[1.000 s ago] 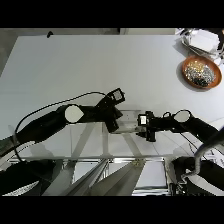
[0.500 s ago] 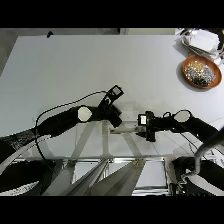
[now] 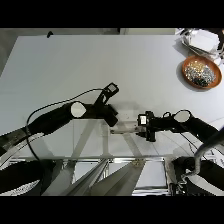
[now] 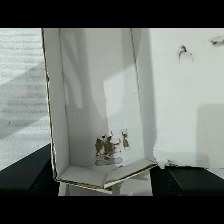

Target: Fold the box and place the chain.

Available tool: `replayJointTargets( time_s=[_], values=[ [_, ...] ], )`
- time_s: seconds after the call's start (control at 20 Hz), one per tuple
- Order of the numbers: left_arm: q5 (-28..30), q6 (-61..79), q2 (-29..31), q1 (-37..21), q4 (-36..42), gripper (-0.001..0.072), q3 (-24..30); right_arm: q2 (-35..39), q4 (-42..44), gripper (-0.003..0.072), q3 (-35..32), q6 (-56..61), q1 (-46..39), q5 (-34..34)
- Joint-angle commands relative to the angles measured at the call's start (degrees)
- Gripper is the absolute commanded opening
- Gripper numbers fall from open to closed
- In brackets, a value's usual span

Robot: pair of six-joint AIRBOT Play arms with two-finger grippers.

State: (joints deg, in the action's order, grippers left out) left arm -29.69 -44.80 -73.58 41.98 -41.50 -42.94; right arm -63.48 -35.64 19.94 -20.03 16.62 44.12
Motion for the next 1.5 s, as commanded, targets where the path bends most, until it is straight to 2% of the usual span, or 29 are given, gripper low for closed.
replayJointTargets(
  time_s=[0.0, 0.1, 0.25, 0.6, 0.75, 0.85, 0.9, 0.95, 1.0, 1.25, 1.35, 1.45],
  values=[
    [-7.0, -0.2, 7.0, -2.6, -7.3, 0.0004, 0.0, 0.0, 0.0, 0.0467, 0.0, 0.0, 0.0, 0.0],
    [-12.7, -0.2, 11.2, -2.6, -14.8, 0.0004, 0.0, 0.0, 0.0, 0.0467, 0.0, 0.0, 0.0, 0.0],
    [-21.9, -0.2, 12.1, -2.5, -18.5, 0.0005, 0.1, 0.0, 0.0, 0.0467, 0.0, 0.0, 0.0, 0.0],
    [-22.4, 1.3, 8.6, -0.8, -18.0, 0.0016, 1.4, 0.0, 0.0, 0.0467, 0.0, 0.0, 0.0, 0.0],
    [-22.9, 3.3, 8.5, -0.9, -19.5, 0.0044, 4.1, 0.0, 0.0, 0.0467, 0.0, 0.0, 0.0, 0.0],
    [-22.8, 6.1, 8.4, -0.9, -19.6, 0.0095, 6.5, 0.0, 0.0, 0.0467, 0.0, 0.0, 0.0, 0.0],
    [-22.3, 7.3, 8.4, -0.9, -19.8, 0.0096, 7.6, 0.0, 0.0, 0.0467, 0.0, 0.0, 0.0, 0.0],
    [-21.5, 8.9, 8.4, -0.9, -19.9, 0.0128, 8.6, 0.0, 0.0, 0.0467, 0.0, 0.0, 0.0, 0.0],
    [-20.6, 11.0, 8.4, -0.9, -19.9, 0.0219, 9.2, 0.0, 0.0, 0.0467, 0.0, 0.0, 0.0, 0.0],
    [-9.6, 18.0, 8.4, -0.9, -19.9, 0.0421, 9.6, 0.0, 0.0, 0.0467, 0.0, 0.0, 0.0, 0.0],
    [-6.7, 20.5, 8.4, -0.9, -19.9, 0.0421, 9.6, 0.0, 0.0, 0.0467, 0.0, 0.0, 0.0, 0.0],
    [-6.2, 24.5, 8.3, -0.9, -19.9, 0.042, 9.6, 0.0, 0.0, 0.0467, 0.0, 0.0, 0.0, 0.0]
  ],
)
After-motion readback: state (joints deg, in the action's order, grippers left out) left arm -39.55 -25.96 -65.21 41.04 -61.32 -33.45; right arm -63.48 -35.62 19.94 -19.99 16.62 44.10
